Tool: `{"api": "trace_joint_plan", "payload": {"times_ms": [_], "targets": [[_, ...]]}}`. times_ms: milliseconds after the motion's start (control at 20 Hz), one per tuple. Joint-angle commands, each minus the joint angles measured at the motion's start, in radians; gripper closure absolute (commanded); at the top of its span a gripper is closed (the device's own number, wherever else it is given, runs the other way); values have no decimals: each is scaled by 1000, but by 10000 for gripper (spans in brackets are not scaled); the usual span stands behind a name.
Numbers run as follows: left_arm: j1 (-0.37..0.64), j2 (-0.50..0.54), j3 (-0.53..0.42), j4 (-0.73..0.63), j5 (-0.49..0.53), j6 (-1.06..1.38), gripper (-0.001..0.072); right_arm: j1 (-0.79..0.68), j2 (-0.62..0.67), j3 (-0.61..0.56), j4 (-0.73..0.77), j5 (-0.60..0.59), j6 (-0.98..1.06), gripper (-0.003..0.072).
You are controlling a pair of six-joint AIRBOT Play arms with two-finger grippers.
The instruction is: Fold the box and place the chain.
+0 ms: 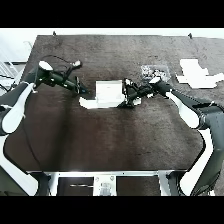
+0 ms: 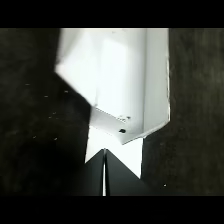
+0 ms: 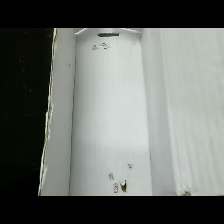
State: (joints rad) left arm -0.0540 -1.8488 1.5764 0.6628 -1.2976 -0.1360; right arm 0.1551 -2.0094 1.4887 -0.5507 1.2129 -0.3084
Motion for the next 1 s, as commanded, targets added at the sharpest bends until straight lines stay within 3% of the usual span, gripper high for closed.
{"api": "trace_joint_plan", "payload": {"times_ms": [0,250,350,650,950], "targets": [[37,105,-42,-11,78,-302,696,0,0,0,0,0,0,100],[77,331,-295,14,230,-671,696,0,0,0,0,0,0,99],[77,373,-374,42,285,-800,696,0,0,0,0,0,0,99],[77,369,-443,64,291,-958,696,0,0,0,0,0,0,99],[77,285,-445,68,277,-971,695,0,0,0,0,0,0,99]]}}
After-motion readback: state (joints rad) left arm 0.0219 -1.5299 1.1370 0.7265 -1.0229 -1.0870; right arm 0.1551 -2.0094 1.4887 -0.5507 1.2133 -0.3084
